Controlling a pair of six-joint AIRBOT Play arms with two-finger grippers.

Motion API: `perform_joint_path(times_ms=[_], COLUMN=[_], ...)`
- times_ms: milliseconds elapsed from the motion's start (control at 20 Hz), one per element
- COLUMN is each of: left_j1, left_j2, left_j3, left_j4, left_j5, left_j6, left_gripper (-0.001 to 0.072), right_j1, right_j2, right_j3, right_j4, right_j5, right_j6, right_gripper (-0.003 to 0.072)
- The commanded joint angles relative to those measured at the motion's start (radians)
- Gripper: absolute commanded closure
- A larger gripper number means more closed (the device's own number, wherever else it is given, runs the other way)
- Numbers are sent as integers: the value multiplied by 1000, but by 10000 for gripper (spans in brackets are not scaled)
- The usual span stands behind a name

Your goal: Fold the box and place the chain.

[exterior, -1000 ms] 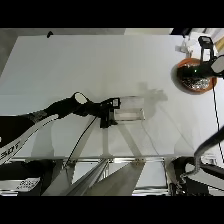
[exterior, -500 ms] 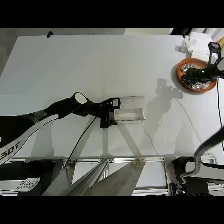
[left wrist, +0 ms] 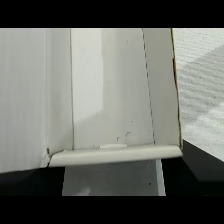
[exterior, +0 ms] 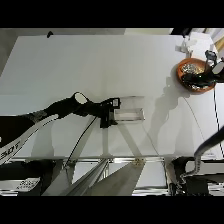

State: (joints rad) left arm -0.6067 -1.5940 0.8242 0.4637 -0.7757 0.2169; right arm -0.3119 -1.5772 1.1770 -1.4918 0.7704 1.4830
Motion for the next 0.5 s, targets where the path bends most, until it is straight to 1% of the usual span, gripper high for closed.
perform_joint_path(times_ms=[0,200,250,300,450], left_j1=[1,1,1,1,1], left_j2=[1,1,1,1,1], left_j3=[0,0,0,0,0], left_j4=[0,0,0,0,0], left_j5=[0,0,0,0,0], left_j6=[0,0,0,0,0], left_gripper=[504,504,504,504,504], right_j1=[-1,-1,-1,-1,-1], right_j2=[-18,-18,-18,-18,-34], right_j3=[1,1,1,1,1], right_j4=[0,-5,-4,-4,-4], right_j5=[-50,-93,-104,-109,-106], right_j6=[0,0,0,0,0], right_gripper=[397,402,414,449,453])
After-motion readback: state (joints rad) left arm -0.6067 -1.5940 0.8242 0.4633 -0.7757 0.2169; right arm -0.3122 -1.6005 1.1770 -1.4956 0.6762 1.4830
